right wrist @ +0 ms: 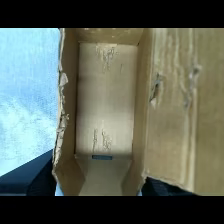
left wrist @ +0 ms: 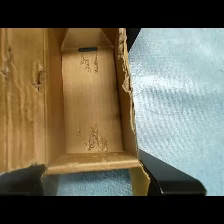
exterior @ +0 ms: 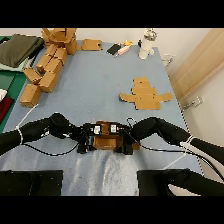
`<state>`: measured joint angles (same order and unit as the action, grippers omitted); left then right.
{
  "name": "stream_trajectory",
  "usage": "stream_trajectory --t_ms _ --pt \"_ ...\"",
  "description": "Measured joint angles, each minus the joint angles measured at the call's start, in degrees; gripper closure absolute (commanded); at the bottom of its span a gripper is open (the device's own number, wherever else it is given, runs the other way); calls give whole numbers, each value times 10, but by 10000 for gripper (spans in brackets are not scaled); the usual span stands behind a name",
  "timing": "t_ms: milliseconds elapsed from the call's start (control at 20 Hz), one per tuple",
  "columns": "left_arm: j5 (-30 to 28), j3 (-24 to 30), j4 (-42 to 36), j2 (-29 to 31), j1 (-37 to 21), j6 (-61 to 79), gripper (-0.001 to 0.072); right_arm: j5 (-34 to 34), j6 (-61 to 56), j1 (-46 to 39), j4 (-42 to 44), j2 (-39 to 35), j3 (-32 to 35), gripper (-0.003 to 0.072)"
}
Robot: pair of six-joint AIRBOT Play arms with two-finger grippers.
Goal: Fold the box.
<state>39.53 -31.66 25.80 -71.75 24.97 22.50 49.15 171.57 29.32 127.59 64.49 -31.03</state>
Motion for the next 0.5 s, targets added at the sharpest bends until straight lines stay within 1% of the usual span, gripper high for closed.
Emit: stream_trajectory --t_ms 150,300,500 --pt "0 0 -1 0 0 0 179 0 -18 0 -18 -12 -2 -32" --pt "-1 0 -1 0 0 0 179 3 -50 0 -55 -36 -3 -31" --pt "-1 0 -1 0 0 0 179 53 -109 0 -107 -90 -4 -27"
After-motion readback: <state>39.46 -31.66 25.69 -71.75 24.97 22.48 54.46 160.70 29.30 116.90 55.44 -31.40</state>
